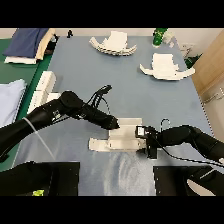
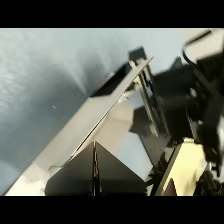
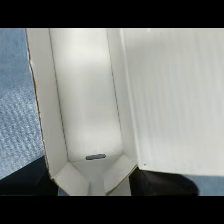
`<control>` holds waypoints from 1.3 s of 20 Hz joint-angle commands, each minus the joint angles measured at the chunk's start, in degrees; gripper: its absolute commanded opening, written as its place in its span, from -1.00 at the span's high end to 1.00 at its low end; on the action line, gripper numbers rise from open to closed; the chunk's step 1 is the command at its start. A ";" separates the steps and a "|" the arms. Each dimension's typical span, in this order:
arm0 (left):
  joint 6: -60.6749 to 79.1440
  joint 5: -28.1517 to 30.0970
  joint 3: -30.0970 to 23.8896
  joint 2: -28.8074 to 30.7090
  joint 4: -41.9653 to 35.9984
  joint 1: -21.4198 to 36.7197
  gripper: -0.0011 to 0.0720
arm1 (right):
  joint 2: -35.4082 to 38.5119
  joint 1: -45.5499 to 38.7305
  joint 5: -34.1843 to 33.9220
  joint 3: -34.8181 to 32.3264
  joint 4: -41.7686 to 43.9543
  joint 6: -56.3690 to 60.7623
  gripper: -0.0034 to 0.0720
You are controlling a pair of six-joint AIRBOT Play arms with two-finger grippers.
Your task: Fold the box.
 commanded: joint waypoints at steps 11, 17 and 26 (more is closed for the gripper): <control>-6.40 -2.78 2.99 -11.02 4.94 2.40 0.93 | 0.02 -0.02 0.02 -0.02 0.00 0.02 -0.37; -3.23 -9.64 4.68 1.03 13.38 2.99 0.94 | 0.02 -0.02 0.02 -0.02 0.00 0.02 -0.37; 1.46 -15.96 3.08 16.74 32.81 -2.38 0.93 | 0.02 -0.02 0.02 -0.02 0.00 0.02 -0.37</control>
